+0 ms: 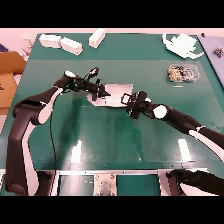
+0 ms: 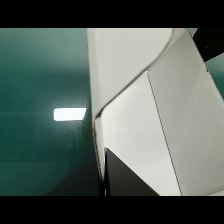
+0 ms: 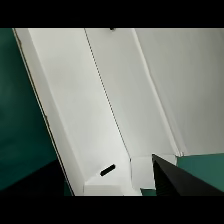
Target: Fold the box and place the chain.
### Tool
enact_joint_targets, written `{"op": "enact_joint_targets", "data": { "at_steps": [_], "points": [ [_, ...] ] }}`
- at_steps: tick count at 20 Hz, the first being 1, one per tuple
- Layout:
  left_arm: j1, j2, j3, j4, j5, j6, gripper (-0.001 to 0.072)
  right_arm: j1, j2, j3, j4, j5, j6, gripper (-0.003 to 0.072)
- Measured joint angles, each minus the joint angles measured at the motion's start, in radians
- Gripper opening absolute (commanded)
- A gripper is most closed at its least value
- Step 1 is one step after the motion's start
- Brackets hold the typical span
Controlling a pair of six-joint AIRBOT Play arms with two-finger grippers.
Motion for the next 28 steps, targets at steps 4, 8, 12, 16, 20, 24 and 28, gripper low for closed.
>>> {"op": "enact_joint_targets", "data": {
  "at_steps": [4,8,12,16,20,24,28],
  "points": [
    [-0.001,0.000,0.000,0.000,0.000,0.000,0.0021,-0.051,0.000,0.010,0.001,0.066,-0.017,0.0607],
    [-0.001,0.000,0.000,0.000,0.001,-0.001,0.0021,-0.105,0.000,0.050,0.002,0.132,-0.047,0.0607],
    [-0.001,0.000,0.000,0.000,0.002,-0.001,0.0021,-0.153,-0.001,0.088,0.057,0.200,-0.113,0.0607],
    [-0.001,0.000,0.000,0.000,0.000,0.000,0.0021,-0.192,-0.020,0.111,0.159,0.275,-0.198,0.0607],
    [0.000,0.000,0.000,0.000,-0.001,0.000,0.0021,-0.211,-0.061,0.134,0.252,0.346,-0.258,0.0606],
    [0.000,0.000,0.000,0.000,-0.001,0.000,0.0021,-0.220,-0.092,0.150,0.300,0.372,-0.284,0.0607],
    [0.000,0.000,0.000,-0.001,0.002,0.000,0.0021,-0.246,-0.114,0.169,0.332,0.382,-0.309,0.0606]
  ]
}}
